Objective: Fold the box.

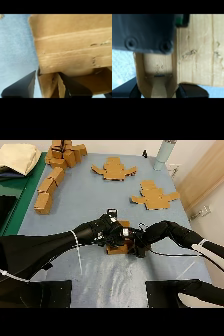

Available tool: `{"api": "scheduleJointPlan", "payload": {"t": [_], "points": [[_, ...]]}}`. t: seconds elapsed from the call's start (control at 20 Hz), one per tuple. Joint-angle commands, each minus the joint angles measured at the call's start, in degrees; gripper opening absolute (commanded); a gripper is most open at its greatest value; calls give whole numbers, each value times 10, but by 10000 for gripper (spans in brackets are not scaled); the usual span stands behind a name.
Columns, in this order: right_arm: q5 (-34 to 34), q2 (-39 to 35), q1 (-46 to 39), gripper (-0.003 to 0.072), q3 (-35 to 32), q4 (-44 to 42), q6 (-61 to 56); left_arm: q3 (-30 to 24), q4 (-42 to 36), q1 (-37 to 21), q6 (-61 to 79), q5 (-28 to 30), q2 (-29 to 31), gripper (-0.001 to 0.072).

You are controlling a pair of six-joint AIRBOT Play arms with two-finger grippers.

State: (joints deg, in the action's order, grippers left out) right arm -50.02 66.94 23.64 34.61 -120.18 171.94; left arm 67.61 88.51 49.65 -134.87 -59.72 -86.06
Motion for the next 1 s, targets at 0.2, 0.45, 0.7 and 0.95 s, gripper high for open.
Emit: {"api": "scheduleJointPlan", "payload": {"t": [0.2,0.45,0.7,0.95], "points": [[0,0,0,455,1,0,0,4,0,-1,0,12,-7,426],[0,0,0,455,1,0,0,4,1,-1,-24,-1,-7,399],[0,0,0,454,1,0,0,4,0,-1,-47,-19,-22,399],[0,0,0,454,1,0,0,4,0,-2,-76,-23,-34,398]]}}
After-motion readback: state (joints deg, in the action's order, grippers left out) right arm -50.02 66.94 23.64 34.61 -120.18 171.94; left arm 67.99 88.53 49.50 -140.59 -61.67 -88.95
